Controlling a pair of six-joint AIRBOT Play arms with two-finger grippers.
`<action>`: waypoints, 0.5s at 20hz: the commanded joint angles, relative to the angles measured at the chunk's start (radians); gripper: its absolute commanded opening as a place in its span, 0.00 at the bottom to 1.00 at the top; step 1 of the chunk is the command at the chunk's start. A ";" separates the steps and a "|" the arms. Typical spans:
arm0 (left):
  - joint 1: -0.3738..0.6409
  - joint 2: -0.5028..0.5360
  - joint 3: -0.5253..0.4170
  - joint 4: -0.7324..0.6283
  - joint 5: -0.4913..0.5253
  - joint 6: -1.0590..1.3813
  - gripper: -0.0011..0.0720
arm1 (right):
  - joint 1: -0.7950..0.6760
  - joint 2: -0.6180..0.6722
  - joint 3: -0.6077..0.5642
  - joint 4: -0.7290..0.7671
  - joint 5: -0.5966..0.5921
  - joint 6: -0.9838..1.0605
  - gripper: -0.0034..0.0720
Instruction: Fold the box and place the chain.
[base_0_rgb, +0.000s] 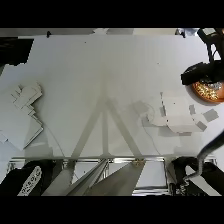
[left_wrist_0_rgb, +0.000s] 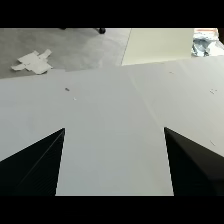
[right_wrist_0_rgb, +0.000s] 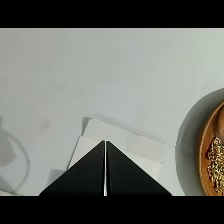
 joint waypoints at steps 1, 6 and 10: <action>0.000 0.001 0.001 0.000 0.000 0.000 0.97 | 0.001 0.001 0.000 0.001 -0.011 0.001 0.06; 0.000 0.001 0.001 0.000 0.000 0.000 0.97 | 0.001 0.001 0.001 -0.005 -0.076 0.001 0.33; 0.000 0.001 0.001 0.000 0.000 0.000 0.97 | -0.053 0.001 0.002 -0.083 -0.139 0.004 0.47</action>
